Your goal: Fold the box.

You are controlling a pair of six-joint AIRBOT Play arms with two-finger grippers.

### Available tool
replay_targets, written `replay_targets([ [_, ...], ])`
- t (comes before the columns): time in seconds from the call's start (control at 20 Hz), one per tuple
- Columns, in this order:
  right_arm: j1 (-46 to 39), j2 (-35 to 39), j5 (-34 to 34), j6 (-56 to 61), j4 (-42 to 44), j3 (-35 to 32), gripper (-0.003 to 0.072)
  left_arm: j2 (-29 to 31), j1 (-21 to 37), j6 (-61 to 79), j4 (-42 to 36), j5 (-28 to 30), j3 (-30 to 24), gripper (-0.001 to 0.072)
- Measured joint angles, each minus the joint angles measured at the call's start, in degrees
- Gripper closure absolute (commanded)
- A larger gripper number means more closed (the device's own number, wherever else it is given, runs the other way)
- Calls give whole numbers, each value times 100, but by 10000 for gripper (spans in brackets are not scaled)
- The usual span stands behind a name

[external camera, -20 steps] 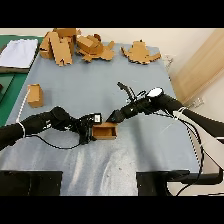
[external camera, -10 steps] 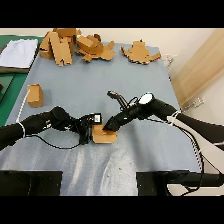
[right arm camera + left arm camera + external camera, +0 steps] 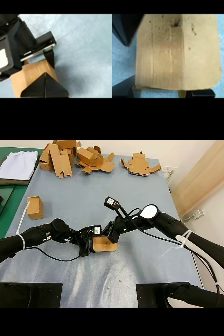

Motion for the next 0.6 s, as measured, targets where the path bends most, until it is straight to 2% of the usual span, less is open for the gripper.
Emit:
replay_targets([
  [0.15, 52, 188, 114, -59, -341, -17, 420, 0, 0, 0, 0, 0, 0, 253],
  [0.2, 90, 221, 190, -90, -474, -20, 329, 0, 0, 0, 0, 0, 0, 253],
  [0.25, 138, 243, 264, -125, -619, -22, 283, 0, 0, 0, 0, 0, 0, 253],
  [0.35, 271, 271, 442, -214, -883, -24, 282, 0, 0, 0, 0, 0, 0, 252],
  [0.4, 348, 282, 474, -278, -979, -24, 250, 0, 0, 0, 0, 0, 0, 253],
  [0.6, 605, 264, 396, -494, -1193, -24, 249, 0, 0, 0, 0, 0, 0, 253],
])
